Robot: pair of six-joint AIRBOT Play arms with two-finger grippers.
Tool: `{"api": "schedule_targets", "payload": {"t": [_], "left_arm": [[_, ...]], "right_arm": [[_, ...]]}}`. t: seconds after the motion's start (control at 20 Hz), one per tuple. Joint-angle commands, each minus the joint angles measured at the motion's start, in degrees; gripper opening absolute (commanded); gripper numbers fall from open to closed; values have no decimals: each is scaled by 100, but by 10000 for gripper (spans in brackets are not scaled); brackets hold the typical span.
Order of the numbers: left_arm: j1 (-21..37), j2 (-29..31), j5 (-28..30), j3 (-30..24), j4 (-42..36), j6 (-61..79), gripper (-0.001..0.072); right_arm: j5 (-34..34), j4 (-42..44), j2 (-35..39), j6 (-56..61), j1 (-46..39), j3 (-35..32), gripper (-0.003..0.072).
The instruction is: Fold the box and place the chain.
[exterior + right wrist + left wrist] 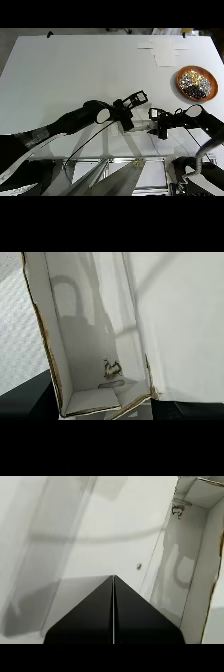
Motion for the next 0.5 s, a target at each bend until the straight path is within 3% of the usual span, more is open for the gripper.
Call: {"api": "schedule_targets", "payload": {"t": [0.0, 0.2, 0.45], "left_arm": [[227, 531, -975, 2, 240, -166, -1], [326, 695, -2135, 0, 385, -343, -1], [317, 358, -1611, -144, 22, -177, -1]], "right_arm": [[7, 0, 4, 2, -4, 7, 340], [7, 0, 4, 2, -4, 7, 340], [9, 0, 4, 2, -4, 7, 340]]}}
